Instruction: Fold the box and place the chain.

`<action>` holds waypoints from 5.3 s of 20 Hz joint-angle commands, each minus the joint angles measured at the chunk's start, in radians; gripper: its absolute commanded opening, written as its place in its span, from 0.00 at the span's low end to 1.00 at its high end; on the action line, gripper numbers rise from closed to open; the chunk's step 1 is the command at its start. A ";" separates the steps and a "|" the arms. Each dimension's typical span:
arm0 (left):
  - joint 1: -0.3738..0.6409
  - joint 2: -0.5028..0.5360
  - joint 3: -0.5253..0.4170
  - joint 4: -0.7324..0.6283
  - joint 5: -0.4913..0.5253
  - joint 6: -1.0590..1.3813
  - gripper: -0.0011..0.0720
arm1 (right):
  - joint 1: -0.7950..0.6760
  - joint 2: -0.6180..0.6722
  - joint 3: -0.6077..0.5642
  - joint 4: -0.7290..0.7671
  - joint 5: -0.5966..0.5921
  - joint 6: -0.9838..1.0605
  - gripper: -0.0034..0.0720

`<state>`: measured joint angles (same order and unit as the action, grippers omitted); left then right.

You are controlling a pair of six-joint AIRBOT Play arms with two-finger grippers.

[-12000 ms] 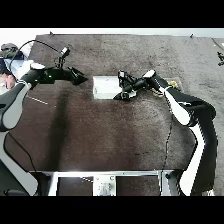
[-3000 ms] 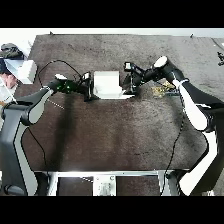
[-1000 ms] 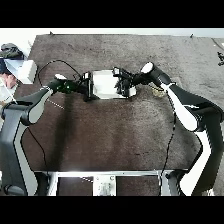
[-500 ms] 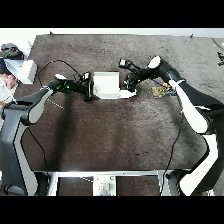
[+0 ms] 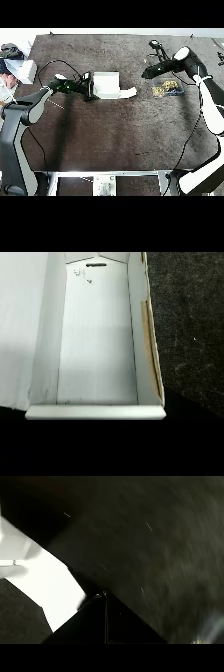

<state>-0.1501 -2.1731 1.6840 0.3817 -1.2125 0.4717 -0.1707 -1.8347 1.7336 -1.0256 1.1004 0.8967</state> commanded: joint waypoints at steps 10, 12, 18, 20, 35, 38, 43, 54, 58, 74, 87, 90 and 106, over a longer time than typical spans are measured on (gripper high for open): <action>0.000 0.000 0.000 0.000 0.000 0.000 0.49 | 0.001 -0.216 -0.002 0.223 0.195 0.129 0.05; 0.000 0.000 0.000 0.000 0.000 0.000 0.49 | 0.037 -0.218 -0.002 0.230 0.192 0.124 0.05; 0.000 0.000 0.000 0.000 0.000 0.000 0.49 | 0.103 -0.192 0.003 0.230 0.159 0.117 0.32; 0.000 0.000 0.000 0.000 0.000 0.000 0.49 | 0.104 -0.164 0.003 0.230 0.138 0.118 0.32; 0.000 0.000 0.000 0.000 0.000 0.000 0.49 | 0.206 -0.121 0.003 0.220 0.055 0.182 0.73; 0.000 0.000 0.000 0.000 0.000 0.000 0.49 | 0.229 -0.121 0.003 0.175 0.028 0.208 0.73; 0.000 0.000 0.000 0.000 0.000 0.000 0.49 | 0.271 -0.121 0.003 0.034 -0.031 0.268 0.73; 0.000 0.000 0.000 0.000 0.000 0.000 0.49 | 0.352 -0.121 0.069 -0.222 -0.032 0.473 0.73; 0.000 0.000 0.000 0.000 0.000 0.000 0.49 | 0.378 -0.134 0.116 -0.345 0.011 0.587 0.73; 0.000 0.000 0.000 0.000 0.000 0.000 0.49 | 0.456 -0.254 0.308 -0.571 0.148 0.834 0.66; 0.000 0.000 0.000 0.000 0.000 0.000 0.49 | 0.452 -0.256 0.307 -0.524 0.127 0.919 0.54; 0.000 0.000 0.000 0.000 0.000 0.000 0.49 | 0.452 -0.256 0.306 -0.514 0.139 0.918 0.54; 0.000 0.000 0.000 0.000 0.000 0.000 0.49 | 0.461 -0.290 0.307 -0.509 0.159 0.919 0.54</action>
<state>-0.1501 -2.1731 1.6840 0.3817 -1.2125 0.4721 0.2878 -2.1197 2.0403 -1.5261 1.2587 1.8053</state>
